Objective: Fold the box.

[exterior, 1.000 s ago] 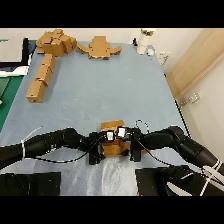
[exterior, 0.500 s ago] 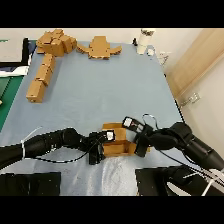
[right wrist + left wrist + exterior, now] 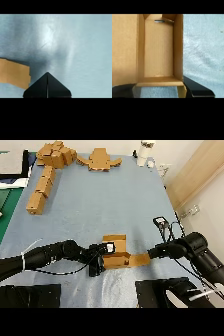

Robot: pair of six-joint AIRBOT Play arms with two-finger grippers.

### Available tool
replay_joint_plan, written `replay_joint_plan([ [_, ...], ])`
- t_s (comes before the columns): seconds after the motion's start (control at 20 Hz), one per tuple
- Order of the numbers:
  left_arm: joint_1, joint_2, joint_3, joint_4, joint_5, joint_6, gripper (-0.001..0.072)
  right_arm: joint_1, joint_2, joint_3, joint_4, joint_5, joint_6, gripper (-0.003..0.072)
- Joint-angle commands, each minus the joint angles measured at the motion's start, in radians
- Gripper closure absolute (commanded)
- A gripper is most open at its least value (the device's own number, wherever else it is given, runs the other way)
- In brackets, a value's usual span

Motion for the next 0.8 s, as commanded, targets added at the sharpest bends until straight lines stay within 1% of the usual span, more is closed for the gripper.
replay_joint_plan([
  [0.0, 0.001, 0.000, 0.000, 0.000, 0.000, 0.000, 0.0306, -0.101, -0.078, -0.038, 0.145, 0.051, 0.005, 0.0684],
  [0.15, 0.001, 0.000, 0.000, 0.000, 0.000, 0.000, 0.0307, -0.108, -0.167, -0.037, 0.203, 0.052, -0.006, 0.0684],
  [0.2, 0.001, 0.000, 0.000, 0.000, 0.000, 0.000, 0.0307, -0.108, -0.186, -0.037, 0.243, 0.055, -0.009, 0.0684],
  [0.35, 0.001, 0.000, 0.000, 0.000, 0.000, 0.000, 0.0307, -0.108, -0.199, -0.033, 0.416, 0.052, -0.076, 0.0684],
  [0.45, 0.001, 0.000, 0.000, 0.000, 0.000, 0.000, 0.0307, -0.108, -0.197, -0.033, 0.474, 0.037, -0.104, 0.0684],
  [0.55, 0.001, 0.000, 0.000, 0.000, 0.000, 0.000, 0.0307, -0.108, -0.197, -0.034, 0.498, 0.018, -0.116, 0.0684],
  [0.75, 0.001, 0.000, 0.000, 0.000, 0.000, 0.000, 0.0307, -0.108, -0.197, -0.034, 0.523, 0.016, -0.149, 0.0684],
])
